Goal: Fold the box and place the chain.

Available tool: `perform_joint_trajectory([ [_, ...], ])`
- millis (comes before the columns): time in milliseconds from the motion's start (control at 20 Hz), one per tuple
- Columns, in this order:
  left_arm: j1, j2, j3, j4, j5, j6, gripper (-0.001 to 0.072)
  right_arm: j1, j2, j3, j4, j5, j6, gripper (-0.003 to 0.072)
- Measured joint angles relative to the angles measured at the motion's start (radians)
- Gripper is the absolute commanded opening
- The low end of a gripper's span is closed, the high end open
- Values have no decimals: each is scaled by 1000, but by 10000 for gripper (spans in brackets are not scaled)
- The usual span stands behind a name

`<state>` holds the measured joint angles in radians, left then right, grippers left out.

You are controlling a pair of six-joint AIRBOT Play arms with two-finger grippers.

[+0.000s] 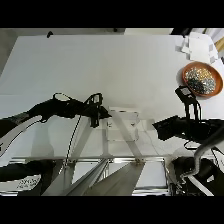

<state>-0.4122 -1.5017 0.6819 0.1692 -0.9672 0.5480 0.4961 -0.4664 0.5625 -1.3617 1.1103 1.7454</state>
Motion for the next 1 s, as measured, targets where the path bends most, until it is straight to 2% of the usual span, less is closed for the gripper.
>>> perform_joint_trajectory([
  [200,0,-28,0,-97,-22,55,5,0,0,0,-3,0,0,295],
  [500,0,-43,0,-138,-34,78,2,0,0,0,-5,0,0,295],
  [800,-6,-40,3,-137,-25,80,0,0,0,0,-5,-3,0,295],
  [1000,-37,-31,25,-44,29,51,1,0,0,0,-5,-5,0,295],
])
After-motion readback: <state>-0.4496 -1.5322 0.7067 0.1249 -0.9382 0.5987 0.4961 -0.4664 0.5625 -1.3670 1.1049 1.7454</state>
